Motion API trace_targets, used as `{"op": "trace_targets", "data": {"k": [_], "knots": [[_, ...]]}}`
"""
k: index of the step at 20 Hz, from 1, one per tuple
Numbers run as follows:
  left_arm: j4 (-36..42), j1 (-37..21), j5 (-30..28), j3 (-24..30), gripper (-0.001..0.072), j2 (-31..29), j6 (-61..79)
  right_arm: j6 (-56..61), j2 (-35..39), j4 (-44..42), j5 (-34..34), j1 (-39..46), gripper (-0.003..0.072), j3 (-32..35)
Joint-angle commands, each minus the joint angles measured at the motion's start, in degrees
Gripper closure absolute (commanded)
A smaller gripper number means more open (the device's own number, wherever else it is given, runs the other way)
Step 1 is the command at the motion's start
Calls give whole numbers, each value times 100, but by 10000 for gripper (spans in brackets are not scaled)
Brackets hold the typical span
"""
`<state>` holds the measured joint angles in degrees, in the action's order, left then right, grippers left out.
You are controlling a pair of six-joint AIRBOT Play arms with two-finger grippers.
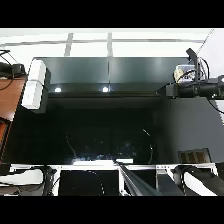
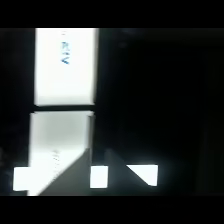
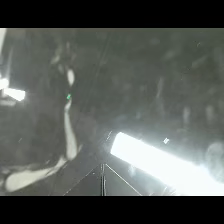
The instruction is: Fold the box and place the chain.
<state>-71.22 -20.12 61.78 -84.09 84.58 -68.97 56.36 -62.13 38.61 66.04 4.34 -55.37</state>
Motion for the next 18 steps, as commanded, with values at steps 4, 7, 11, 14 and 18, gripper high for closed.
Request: {"op": "trace_targets", "data": {"k": [4,7,11,14,18], "knots": [[975,1043,-614,1773,689,-2011,356,70,2,1596,-2044,-824,680,138],[719,1731,-1838,3709,688,-3453,619,1075,31,2551,-2872,-837,682,664],[568,1810,-2306,4872,686,-4542,621,1270,31,3003,-3152,-824,675,951],[588,1814,-2199,4933,685,-4719,619,1270,31,3003,-3156,-826,674,951],[588,1812,-2234,4933,685,-4699,616,1268,31,3003,-3156,-826,675,951]]}}
